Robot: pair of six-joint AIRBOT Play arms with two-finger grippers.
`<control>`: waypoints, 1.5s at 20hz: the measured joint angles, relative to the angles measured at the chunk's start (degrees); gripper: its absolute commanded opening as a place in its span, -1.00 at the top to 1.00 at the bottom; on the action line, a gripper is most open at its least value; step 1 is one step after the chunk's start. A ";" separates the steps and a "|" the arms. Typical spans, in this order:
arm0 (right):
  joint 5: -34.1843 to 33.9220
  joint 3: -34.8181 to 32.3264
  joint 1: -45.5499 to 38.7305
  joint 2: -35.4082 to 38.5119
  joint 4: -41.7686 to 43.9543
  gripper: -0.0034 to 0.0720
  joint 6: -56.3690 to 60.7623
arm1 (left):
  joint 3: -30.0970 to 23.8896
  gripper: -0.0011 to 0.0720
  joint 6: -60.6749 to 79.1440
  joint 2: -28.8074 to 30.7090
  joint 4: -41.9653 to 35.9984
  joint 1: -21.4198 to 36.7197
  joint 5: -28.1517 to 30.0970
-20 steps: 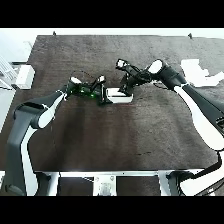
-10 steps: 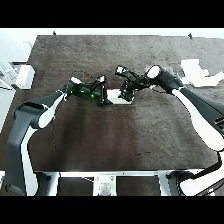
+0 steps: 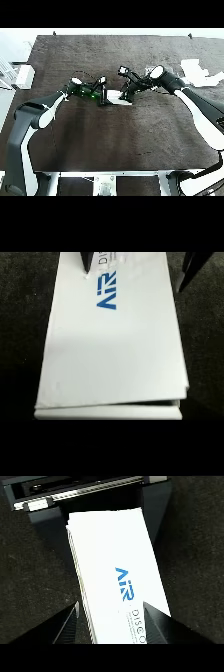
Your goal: Fold the box and place the chain.
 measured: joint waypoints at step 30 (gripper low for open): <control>1.33 -8.07 -6.60 -3.26 20.46 0.87 -4.66 | 0.02 -0.48 0.15 0.00 0.00 0.09 0.42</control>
